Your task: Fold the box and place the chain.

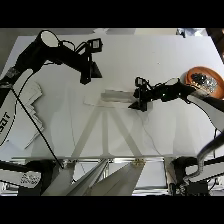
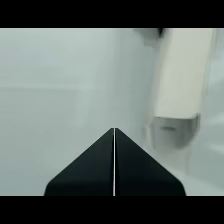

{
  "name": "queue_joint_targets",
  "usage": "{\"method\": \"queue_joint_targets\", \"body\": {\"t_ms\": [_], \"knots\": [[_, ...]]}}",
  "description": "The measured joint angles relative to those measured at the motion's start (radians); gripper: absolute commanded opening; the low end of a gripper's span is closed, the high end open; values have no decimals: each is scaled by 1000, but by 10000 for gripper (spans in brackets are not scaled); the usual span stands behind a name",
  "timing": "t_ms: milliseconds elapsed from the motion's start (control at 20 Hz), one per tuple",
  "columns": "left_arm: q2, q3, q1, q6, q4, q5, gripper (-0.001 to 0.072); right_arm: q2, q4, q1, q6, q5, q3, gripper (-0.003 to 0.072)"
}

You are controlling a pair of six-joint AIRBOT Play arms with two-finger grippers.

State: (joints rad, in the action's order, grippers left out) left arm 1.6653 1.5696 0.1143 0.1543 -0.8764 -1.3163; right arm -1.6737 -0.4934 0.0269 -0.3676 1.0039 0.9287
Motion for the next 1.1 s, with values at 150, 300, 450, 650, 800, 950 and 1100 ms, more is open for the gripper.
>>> {"method": "queue_joint_targets", "body": {"t_ms": [150,300,450,650,800,950,1100], "knots": [[-3,0,12,34,-38,-148,7,0,0,0,0,0,0,381],[12,-1,32,51,17,-259,7,0,0,0,0,0,0,381],[45,-1,68,68,48,-309,8,0,0,0,0,0,0,381],[98,-1,101,74,122,-217,8,0,0,0,0,0,0,381],[120,-1,106,78,190,-26,9,0,0,0,0,0,0,381],[141,-1,108,118,228,171,9,0,1,0,0,0,0,381],[177,-1,108,175,242,285,9,0,1,0,0,0,0,381]]}}
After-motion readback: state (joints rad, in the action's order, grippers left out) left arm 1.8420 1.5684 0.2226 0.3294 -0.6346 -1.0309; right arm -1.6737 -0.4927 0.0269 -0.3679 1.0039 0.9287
